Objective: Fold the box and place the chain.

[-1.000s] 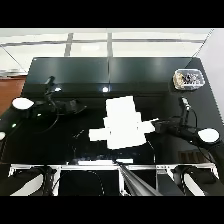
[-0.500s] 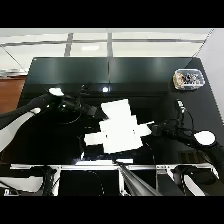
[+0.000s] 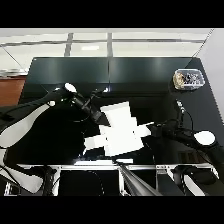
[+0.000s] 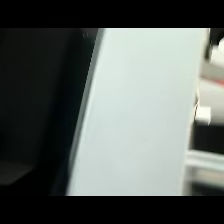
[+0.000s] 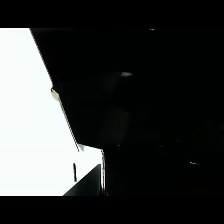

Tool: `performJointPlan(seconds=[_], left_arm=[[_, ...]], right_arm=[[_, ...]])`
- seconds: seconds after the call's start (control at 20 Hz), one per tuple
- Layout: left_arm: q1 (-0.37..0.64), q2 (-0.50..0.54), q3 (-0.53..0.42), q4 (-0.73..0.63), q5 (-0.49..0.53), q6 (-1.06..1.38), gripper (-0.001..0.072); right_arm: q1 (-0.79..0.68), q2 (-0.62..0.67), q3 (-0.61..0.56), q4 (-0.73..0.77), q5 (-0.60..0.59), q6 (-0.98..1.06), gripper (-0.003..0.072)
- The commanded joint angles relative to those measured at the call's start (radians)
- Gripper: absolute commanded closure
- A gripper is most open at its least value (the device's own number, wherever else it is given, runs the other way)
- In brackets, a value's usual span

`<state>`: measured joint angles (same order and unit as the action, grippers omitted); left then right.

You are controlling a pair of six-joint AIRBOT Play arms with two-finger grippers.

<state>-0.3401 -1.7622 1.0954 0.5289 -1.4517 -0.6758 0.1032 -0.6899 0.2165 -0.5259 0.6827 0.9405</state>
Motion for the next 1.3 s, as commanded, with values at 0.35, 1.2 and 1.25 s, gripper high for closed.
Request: performJointPlan(seconds=[0.35, 1.2, 1.25], left_arm=[[-0.019, 0.0, 0.026, 0.048, -0.019, 0.119, 0.0681], [-0.101, 0.215, -0.089, 0.215, 0.462, 0.598, 0.0683], [-0.1, 0.215, -0.089, 0.216, 0.468, 0.598, 0.0683]], right_arm=[[-0.022, 0.0, 0.119, -0.178, 0.084, -0.011, -0.0018], [0.261, -0.018, 0.172, -0.436, 0.113, -0.645, -0.0017], [0.275, -0.023, 0.156, -0.435, 0.113, -0.686, -0.0017]])
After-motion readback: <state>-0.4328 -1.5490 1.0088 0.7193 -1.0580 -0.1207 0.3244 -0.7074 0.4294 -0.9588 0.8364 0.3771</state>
